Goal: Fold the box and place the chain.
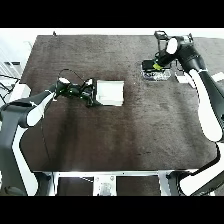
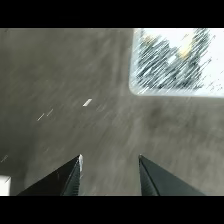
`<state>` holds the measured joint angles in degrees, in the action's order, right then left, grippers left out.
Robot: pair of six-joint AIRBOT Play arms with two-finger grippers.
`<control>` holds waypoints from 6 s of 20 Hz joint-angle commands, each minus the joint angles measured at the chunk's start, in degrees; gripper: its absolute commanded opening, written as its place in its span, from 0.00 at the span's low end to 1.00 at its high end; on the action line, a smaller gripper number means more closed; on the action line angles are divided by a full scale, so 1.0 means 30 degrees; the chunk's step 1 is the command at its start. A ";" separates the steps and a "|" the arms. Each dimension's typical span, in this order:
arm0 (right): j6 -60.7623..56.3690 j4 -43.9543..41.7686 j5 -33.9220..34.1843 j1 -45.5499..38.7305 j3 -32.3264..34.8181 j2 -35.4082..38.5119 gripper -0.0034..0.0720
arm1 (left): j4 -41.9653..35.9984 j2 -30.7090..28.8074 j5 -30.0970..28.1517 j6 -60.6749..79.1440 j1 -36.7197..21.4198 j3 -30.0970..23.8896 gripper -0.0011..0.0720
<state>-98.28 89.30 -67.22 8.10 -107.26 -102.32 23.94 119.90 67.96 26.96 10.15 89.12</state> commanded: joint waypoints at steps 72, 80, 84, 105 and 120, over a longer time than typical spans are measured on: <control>0.6404 -0.4284 0.0270 0.6484 0.1064 0.8371 0.07 | 0.0000 -0.0007 0.0058 0.0015 0.0007 0.0000 0.43; 0.6404 -0.5945 0.0466 0.6681 0.1071 0.5530 0.07 | 0.0000 0.0000 0.0058 0.0007 0.0015 0.0000 0.43; 0.6404 -0.6353 0.0561 0.6681 0.1071 0.3599 0.07 | 0.0000 0.0000 0.0058 0.0007 0.0015 0.0000 0.43; 0.5078 -0.3490 0.3847 0.2492 0.6900 0.4517 0.58 | 0.0000 -0.0007 0.0051 0.0007 0.0007 0.0007 0.43; 0.3927 -1.0112 1.0163 -0.1792 0.5384 -0.2900 0.68 | 0.0000 -0.0007 0.0044 0.0015 0.0015 0.0015 0.43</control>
<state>-87.74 63.37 -37.69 2.37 -87.09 -106.34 23.94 119.90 68.12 26.98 10.15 89.12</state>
